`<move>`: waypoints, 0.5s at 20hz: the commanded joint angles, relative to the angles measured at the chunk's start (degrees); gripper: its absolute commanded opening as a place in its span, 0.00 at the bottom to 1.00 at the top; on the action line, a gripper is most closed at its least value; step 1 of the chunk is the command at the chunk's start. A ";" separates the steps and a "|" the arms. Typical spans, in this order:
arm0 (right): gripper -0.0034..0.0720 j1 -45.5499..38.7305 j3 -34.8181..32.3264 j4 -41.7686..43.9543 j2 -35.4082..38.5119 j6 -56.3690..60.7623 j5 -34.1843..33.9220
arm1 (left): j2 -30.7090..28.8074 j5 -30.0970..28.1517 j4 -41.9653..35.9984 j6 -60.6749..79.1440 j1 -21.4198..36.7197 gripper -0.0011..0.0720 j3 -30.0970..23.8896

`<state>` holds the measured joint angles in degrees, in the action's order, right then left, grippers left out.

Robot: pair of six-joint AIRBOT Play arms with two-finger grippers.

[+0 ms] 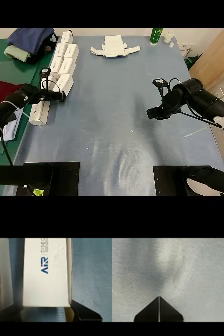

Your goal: Fold the box.

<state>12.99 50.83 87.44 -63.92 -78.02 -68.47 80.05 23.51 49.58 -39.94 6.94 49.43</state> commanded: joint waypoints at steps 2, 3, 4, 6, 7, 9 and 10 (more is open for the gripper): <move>0.07 -0.04 0.04 0.00 -0.04 0.00 0.00 | 8.46 0.31 0.15 -0.15 -0.55 0.66 9.20; 0.07 -0.04 0.04 0.00 -0.04 0.00 0.02 | 9.66 0.52 0.17 -0.15 -0.87 0.66 10.78; 0.07 -0.04 0.04 0.00 -0.04 0.00 0.02 | 10.60 0.66 0.15 -0.15 -1.20 0.66 12.07; 0.07 -0.04 0.04 0.00 -0.04 0.00 0.02 | 12.20 0.46 0.17 -0.15 -1.92 0.66 14.64; 0.07 -0.04 0.04 0.00 -0.04 0.00 0.02 | 13.03 0.50 0.15 -0.20 -2.10 0.66 16.13; 0.07 -0.04 0.04 0.00 -0.04 0.00 0.02 | 14.84 0.57 0.15 -0.24 -2.32 0.66 19.15; 0.07 -0.04 0.04 0.00 -0.04 0.00 0.02 | 15.61 0.61 0.17 -0.46 -2.29 0.66 20.31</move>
